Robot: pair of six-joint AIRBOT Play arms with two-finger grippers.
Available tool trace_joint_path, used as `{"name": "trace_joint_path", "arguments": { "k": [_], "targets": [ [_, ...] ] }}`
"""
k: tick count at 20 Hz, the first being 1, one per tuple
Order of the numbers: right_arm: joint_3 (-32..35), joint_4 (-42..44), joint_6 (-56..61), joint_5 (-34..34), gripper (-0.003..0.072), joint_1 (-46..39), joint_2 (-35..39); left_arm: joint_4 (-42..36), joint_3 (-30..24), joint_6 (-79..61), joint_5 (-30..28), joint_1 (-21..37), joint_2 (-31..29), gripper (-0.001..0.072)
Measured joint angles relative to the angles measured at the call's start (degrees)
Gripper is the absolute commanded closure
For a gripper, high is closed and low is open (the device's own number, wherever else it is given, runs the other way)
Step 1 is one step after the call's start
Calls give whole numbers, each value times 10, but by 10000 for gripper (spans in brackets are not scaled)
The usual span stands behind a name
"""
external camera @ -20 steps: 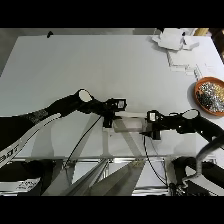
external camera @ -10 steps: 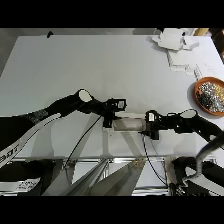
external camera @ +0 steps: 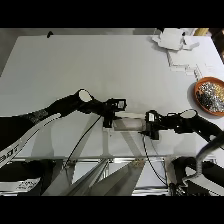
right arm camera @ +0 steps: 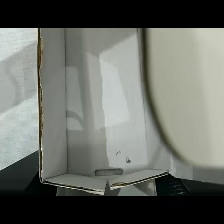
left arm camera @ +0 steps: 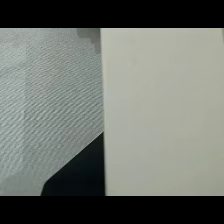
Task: Fold the box and place the chain.
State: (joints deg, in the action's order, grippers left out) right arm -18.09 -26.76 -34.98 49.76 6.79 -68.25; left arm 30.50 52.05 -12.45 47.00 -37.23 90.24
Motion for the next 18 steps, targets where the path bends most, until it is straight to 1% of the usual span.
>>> {"name": "trace_joint_path", "arguments": {
  "k": [14, 15, 16, 17, 18],
  "targets": [
    [0, -1, 0, 4, 305, 0, 2, 0, 0, 0, 0, 0, 0, 699],
    [0, -2, 0, 4, 305, 0, 2, 0, 0, 0, 2, 0, 0, 673],
    [0, -2, 0, 6, 305, 0, 2, 0, 0, 0, 4, 0, 0, 511],
    [0, -4, -1, 13, 305, 0, 2, 11, -1, 0, 6, 0, -1, 171],
    [0, -6, -4, 16, 305, 1, 2, 10, -1, 0, 5, 1, -4, 22]
  ]
}}
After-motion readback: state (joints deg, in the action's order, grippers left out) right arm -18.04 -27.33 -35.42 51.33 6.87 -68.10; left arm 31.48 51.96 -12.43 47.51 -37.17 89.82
